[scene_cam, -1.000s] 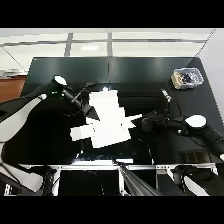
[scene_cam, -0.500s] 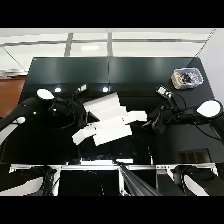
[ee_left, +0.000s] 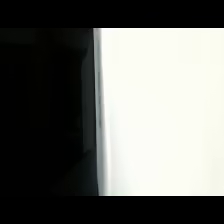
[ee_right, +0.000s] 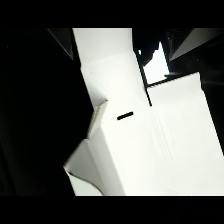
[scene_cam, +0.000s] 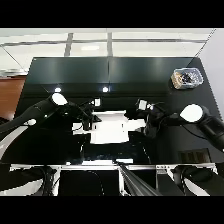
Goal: Fold the box and place the chain.
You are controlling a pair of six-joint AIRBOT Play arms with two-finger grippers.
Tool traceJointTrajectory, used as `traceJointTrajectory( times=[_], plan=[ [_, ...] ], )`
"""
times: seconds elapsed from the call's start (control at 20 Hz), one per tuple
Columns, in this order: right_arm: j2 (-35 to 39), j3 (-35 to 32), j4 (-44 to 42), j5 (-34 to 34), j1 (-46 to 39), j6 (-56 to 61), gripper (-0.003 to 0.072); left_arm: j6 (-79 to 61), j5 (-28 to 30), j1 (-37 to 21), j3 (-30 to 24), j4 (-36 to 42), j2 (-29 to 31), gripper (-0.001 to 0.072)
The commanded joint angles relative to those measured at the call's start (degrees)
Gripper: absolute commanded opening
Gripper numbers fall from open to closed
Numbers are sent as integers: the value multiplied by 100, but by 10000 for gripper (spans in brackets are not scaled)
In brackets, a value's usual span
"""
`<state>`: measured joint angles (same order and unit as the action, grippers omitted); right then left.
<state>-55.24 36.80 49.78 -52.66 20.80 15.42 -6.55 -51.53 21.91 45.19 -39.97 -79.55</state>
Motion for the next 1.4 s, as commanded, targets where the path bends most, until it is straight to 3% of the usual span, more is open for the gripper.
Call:
traceJointTrajectory(
  times=[0.0,0.35,0.7,1.0,1.1,1.35],
  plan=[
    [-376,-70,278,212,481,-503,693,-57,168,57,13,-114,-105,28],
    [-1005,-363,92,520,1032,-1056,693,-57,160,59,13,-116,-105,27],
    [-1211,-363,-323,1364,1471,-1056,693,-52,136,59,13,-114,-105,28],
    [-1137,-358,-505,1587,1493,-1036,692,-52,142,59,13,-114,-105,28],
    [-938,-358,-527,1917,1405,-929,693,-52,140,59,13,-114,-105,28],
    [-463,-354,-315,1947,1226,-946,693,15,146,59,13,-111,-105,28]
  ],
)
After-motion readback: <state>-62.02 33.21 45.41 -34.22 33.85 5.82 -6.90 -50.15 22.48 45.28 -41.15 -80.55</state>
